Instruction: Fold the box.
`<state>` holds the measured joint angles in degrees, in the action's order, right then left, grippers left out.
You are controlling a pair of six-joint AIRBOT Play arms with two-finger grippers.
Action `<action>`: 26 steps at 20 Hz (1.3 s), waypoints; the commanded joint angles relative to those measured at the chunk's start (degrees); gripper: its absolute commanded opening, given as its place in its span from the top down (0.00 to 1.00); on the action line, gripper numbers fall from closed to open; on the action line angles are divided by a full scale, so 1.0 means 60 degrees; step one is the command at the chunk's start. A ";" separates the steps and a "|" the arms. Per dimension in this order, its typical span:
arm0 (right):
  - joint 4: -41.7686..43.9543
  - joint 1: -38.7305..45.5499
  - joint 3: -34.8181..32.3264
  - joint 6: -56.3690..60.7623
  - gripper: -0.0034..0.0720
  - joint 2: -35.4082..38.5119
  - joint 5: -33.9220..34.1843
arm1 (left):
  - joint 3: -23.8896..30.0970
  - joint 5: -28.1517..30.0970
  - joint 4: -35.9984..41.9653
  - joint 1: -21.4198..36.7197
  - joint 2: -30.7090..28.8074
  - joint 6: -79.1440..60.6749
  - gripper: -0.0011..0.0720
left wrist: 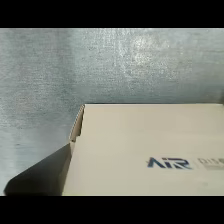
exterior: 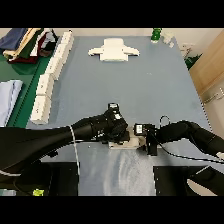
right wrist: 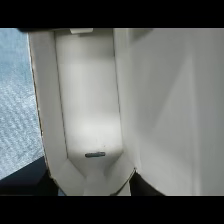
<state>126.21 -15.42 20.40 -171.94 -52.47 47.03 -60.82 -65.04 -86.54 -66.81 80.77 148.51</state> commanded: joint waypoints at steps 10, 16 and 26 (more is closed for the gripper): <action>0.0000 -0.0007 0.0011 0.0000 0.28 0.0004 0.0000 | -0.0794 -0.0736 -0.0357 0.0000 0.1096 0.0000 0.51; 0.0000 -0.0007 0.0011 0.0000 0.28 0.0004 -0.0004 | -0.0943 -0.0914 -0.0433 -0.0004 0.1231 0.0007 0.97; 0.0000 -0.0007 0.0011 0.0000 0.28 0.0004 -0.0004 | -0.0984 -0.1016 -0.0007 0.0000 0.1220 -0.0189 0.21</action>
<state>126.17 -15.42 20.43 -171.96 -52.45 47.03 -66.50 -70.37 -87.13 -66.81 88.18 148.09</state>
